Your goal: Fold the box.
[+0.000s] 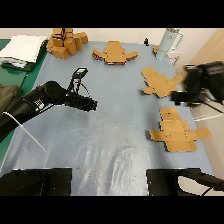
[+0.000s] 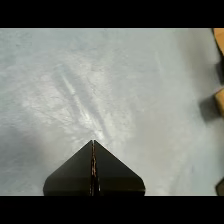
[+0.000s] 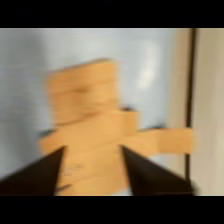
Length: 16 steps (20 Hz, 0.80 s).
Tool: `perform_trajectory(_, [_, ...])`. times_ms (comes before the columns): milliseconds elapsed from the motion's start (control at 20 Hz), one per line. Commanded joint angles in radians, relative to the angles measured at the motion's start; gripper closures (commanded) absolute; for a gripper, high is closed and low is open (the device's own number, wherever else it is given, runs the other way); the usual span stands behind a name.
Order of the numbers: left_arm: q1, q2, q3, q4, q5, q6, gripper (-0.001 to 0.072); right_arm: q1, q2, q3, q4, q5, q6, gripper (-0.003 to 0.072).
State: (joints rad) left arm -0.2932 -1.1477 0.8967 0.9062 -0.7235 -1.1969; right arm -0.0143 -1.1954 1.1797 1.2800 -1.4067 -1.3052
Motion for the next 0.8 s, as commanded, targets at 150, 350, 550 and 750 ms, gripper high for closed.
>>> perform_trajectory(150, [0.000,0.000,0.000,-0.137,-0.055,-0.001,0.0058,-0.589,-0.102,0.006,0.053,-0.086,-0.275,-0.0016])
perform_trajectory(350, [0.000,0.000,0.000,-0.159,-0.102,-0.001,0.0058,-0.805,-0.213,0.006,0.400,-0.055,-0.493,-0.0013])
perform_trajectory(550, [0.000,0.000,0.000,-0.167,-0.143,-0.001,0.0058,-0.834,-0.300,0.006,0.404,-0.049,-0.594,0.0005])
perform_trajectory(750, [0.000,0.000,0.000,-0.191,-0.169,-0.001,0.0058,-0.826,-0.347,0.006,0.565,-0.084,-0.725,0.0192])
